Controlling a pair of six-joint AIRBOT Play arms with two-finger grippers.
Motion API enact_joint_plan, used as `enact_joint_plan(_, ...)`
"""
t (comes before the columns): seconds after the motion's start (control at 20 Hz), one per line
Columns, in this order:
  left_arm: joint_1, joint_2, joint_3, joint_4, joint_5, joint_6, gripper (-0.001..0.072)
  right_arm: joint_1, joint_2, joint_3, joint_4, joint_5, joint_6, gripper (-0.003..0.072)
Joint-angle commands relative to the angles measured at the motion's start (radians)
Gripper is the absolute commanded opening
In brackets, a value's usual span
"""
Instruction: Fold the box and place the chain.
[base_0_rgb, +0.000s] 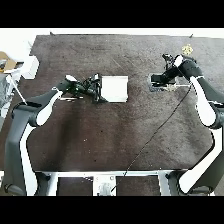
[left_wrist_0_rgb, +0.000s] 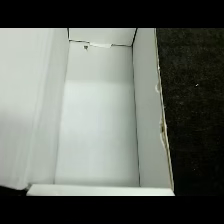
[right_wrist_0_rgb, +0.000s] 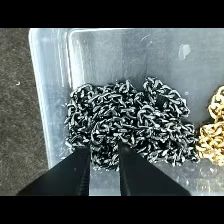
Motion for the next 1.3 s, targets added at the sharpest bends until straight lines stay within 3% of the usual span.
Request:
enact_joint_plan(0.0, 0.0, 0.001, 0.0, 0.0, 0.0, 0.0, 0.0463, 0.003, -0.016, 0.0, 0.002, -0.01, 0.001, 0.0153)
enact_joint_plan(0.05, 0.0, 0.001, 0.0, 0.0, 0.0, 0.0, 0.0463, 0.005, -0.016, 0.0, 0.003, -0.021, 0.001, 0.008)
enact_joint_plan(0.2, 0.0, 0.001, 0.0, 0.0, 0.0, 0.0, 0.0463, 0.006, -0.014, 0.0, 0.002, -0.023, 0.001, 0.0069)
enact_joint_plan(0.25, 0.0, 0.001, 0.0, 0.0, 0.0, 0.0, 0.0463, 0.006, -0.008, 0.0, 0.002, -0.022, 0.002, 0.0006)
enact_joint_plan(0.6, 0.0, 0.001, 0.0, 0.0, 0.0, 0.0, 0.0463, 0.007, 0.138, 0.0, 0.002, -0.009, -0.018, 0.0005)
enact_joint_plan(0.95, 0.0, 0.001, 0.0, 0.0, 0.0, 0.0, 0.0464, 0.03, 0.418, 0.0, -0.002, 0.026, -0.089, 0.0005)
enact_joint_plan(1.1, 0.0, 0.001, 0.0, 0.0, 0.0, 0.0, 0.0463, 0.047, 0.557, 0.0, -0.035, -0.012, -0.093, 0.0005)
enact_joint_plan(1.25, 0.0, 0.001, 0.0, 0.0, 0.0, 0.0, 0.0464, 0.073, 0.683, 0.0, -0.078, -0.122, -0.092, 0.0005)
